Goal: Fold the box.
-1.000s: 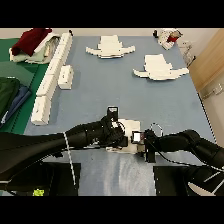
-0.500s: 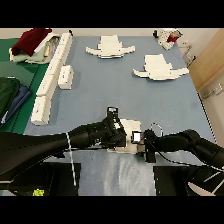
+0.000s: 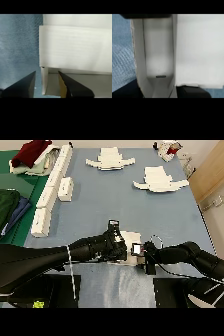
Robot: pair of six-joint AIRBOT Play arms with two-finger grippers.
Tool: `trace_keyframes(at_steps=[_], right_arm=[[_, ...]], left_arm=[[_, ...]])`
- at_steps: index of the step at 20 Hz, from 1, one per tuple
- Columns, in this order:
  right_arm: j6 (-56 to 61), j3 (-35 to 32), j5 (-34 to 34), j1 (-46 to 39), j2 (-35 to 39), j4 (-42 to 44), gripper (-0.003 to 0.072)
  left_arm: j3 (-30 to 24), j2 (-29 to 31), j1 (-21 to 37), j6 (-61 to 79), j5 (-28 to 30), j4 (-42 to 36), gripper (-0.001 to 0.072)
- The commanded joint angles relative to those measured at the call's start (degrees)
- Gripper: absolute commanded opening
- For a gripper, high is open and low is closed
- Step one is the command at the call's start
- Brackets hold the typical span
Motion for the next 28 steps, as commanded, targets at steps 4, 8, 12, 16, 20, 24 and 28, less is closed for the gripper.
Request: trace_keyframes(at_steps=[4, 8, 12, 16, 20, 24, 28], right_arm=[[0.0, 0.0, 0.0, 0.1, 0.0, 0.0, 0.0447], [0.0, 0.0, 0.0, 0.1, 0.0, 0.0, 0.0447], [0.0, 0.0, 0.0, 0.1, 0.0, 0.0, 0.0447], [0.0, 0.0, 0.0, 0.1, 0.0, 0.0, 0.0447], [0.0, 0.0, 0.0, 0.1, 0.0, 0.0, 0.0447], [0.0, 0.0, 0.0, 0.1, 0.0, 0.0, 0.0447], [0.0, 0.0, 0.0, 0.1, 0.0, 0.0, 0.0447]], left_arm=[[0.0, -0.2, 0.0, -0.8, -0.1, 1.6, 0.0310], [0.0, -0.5, 0.0, -0.1, -0.1, 2.0, 0.0015], [0.0, -0.5, 0.0, 0.0, -0.1, 1.8, 0.0016], [0.0, -0.5, 0.0, -0.1, 0.3, 1.9, 0.0412], [0.0, -0.5, 0.0, -0.3, 0.4, 2.6, 0.0411], [0.0, -0.5, 0.0, -0.7, 0.5, 3.7, 0.0410], [0.0, -1.4, 0.0, -0.7, 1.6, 4.1, 0.0332]])
